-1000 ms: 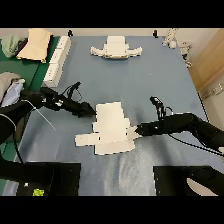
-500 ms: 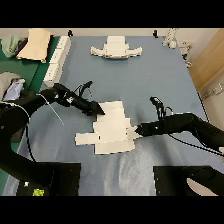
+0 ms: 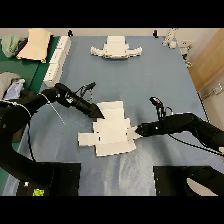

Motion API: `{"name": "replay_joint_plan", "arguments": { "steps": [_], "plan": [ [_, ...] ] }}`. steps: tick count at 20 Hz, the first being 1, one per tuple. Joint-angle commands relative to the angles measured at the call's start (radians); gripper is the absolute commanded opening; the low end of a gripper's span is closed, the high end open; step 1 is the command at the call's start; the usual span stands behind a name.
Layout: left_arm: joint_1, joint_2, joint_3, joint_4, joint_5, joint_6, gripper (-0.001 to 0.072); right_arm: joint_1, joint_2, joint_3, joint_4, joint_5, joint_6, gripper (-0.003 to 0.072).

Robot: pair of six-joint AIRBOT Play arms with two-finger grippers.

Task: Fold the box.

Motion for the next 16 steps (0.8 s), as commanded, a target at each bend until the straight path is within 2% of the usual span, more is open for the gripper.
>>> {"name": "replay_joint_plan", "arguments": {
  "steps": [1,2,6,7,8,9,11,13,16],
  "plan": [
    [0.000,0.000,0.001,0.002,-0.013,0.039,0.0102,0.001,0.001,0.000,0.000,0.003,0.000,0.0004],
    [0.000,0.000,0.001,0.002,-0.016,0.046,0.0018,0.001,0.001,0.000,0.000,0.003,0.000,0.0004],
    [0.000,0.000,0.001,0.001,-0.019,0.067,0.0016,0.001,0.001,0.000,0.000,0.007,0.000,0.0005],
    [0.000,0.000,0.001,-0.002,-0.018,0.066,0.0016,0.001,0.001,0.000,-0.001,0.011,0.000,0.0027],
    [0.000,0.000,0.001,-0.005,-0.020,0.063,0.0016,0.001,0.001,0.000,-0.013,0.020,0.000,0.0202],
    [0.000,0.000,0.001,-0.006,-0.027,0.063,0.0016,0.000,0.001,0.003,-0.048,0.032,0.000,0.0326],
    [0.000,0.000,0.001,-0.021,-0.024,0.076,0.0016,0.000,0.001,0.029,-0.197,0.046,0.006,0.0310],
    [0.000,0.001,0.014,-0.059,-0.044,0.206,0.0014,0.000,0.001,0.072,-0.417,0.047,0.084,0.0310],
    [-0.001,0.052,0.024,-0.072,-0.030,0.355,0.0012,0.000,0.001,0.133,-0.800,0.030,0.376,0.0310]
  ]
}}
